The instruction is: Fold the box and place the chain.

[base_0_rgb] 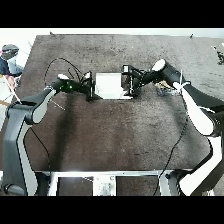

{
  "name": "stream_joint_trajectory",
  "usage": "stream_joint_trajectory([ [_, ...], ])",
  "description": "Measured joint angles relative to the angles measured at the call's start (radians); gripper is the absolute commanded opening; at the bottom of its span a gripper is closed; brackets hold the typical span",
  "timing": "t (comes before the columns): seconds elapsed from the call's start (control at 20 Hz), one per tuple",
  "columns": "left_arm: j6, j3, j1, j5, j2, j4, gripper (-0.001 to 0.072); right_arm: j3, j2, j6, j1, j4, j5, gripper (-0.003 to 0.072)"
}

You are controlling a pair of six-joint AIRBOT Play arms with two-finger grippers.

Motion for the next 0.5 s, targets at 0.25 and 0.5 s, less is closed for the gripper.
stream_joint_trajectory([
  [0.25,0.0,0.0,0.0,0.0,0.0,0.0,0.0177,0.0,-0.03,0.004,0.026,-0.013,-0.036,0.0466],
  [0.5,-0.001,0.0,0.0,0.0,0.0,0.0,0.0177,0.0,-0.036,0.005,0.053,-0.012,-0.077,0.0191],
])
